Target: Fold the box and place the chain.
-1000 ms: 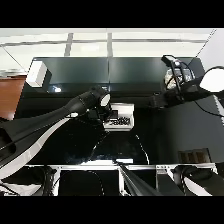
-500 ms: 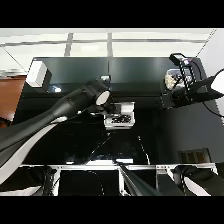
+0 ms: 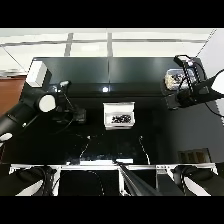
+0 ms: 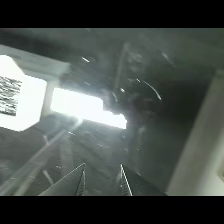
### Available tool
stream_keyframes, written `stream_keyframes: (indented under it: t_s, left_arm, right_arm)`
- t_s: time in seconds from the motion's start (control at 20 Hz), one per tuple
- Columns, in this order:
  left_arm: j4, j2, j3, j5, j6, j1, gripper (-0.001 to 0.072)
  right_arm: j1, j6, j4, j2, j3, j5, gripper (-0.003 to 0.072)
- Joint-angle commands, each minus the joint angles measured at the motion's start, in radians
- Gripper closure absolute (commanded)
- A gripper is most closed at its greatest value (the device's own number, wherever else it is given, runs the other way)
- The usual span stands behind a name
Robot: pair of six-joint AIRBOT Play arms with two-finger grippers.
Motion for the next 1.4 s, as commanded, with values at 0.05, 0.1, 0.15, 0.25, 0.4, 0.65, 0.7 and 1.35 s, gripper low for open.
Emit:
stream_keyframes:
  t_s: [0.05, 0.1, 0.15, 0.25, 0.4, 0.65, 0.7, 1.35]
  left_arm:
    - [-0.492, 0.028, -0.127, 0.143, 1.068, 0.079, 0.0014]
    - [-0.480, 0.019, -0.127, 0.148, 1.228, 0.060, 0.0010]
    - [-0.476, 0.010, -0.127, 0.167, 1.384, 0.044, -0.0006]
    - [-0.466, -0.004, -0.127, 0.247, 1.628, 0.014, -0.0006]
    - [-0.484, -0.030, -0.102, 0.332, 1.746, -0.002, -0.0006]
    - [-0.753, -0.140, -0.088, 0.225, 1.980, 0.135, -0.0006]
    - [-0.751, -0.154, -0.088, 0.186, 2.024, 0.168, -0.0006]
    - [-0.752, -0.322, -0.083, 0.173, 2.147, 0.156, -0.0006]
  right_arm:
    - [-0.062, 0.019, -0.096, 0.001, 0.000, 0.064, 0.0420]
    - [-0.089, 0.019, -0.095, 0.001, 0.000, 0.068, 0.0420]
    - [-0.115, 0.019, -0.095, 0.001, 0.000, 0.071, 0.0420]
    - [-0.156, 0.019, -0.095, 0.001, 0.000, 0.071, 0.0420]
    - [-0.177, 0.019, -0.096, 0.001, 0.000, 0.069, 0.0420]
    - [-0.176, 0.019, -0.096, 0.001, 0.000, 0.050, 0.0420]
    - [-0.176, 0.019, -0.095, 0.001, 0.000, 0.042, 0.0420]
    - [-0.176, 0.020, -0.091, 0.001, 0.000, -0.008, 0.0420]
